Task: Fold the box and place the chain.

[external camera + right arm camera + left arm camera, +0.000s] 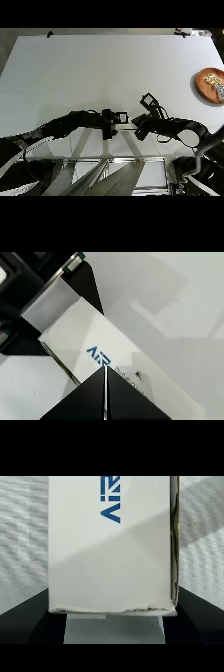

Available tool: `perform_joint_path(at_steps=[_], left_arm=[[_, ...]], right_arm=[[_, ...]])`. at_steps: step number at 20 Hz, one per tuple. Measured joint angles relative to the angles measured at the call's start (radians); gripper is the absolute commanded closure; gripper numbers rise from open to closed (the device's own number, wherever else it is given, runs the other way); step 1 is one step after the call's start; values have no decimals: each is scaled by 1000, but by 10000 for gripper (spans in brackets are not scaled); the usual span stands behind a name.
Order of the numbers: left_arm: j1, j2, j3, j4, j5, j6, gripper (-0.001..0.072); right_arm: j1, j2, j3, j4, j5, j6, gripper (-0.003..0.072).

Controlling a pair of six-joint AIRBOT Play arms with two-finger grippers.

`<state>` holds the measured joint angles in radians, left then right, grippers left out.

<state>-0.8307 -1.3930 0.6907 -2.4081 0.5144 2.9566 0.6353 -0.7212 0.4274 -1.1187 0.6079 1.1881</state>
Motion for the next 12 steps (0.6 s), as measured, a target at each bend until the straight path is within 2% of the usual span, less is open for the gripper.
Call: perform_joint_path(at_steps=[4, 8, 12], left_arm=[[0, 0, 0, 0, 2, 1, 436], [0, 0, 0, 0, 3, 2, 436], [0, 0, 0, 0, 5, 2, 436]], right_arm=[[-113, 30, 106, -202, 275, 146, 674], [-346, 20, 208, -293, 542, 135, 674], [-586, -107, 244, -320, 682, 94, 672]])
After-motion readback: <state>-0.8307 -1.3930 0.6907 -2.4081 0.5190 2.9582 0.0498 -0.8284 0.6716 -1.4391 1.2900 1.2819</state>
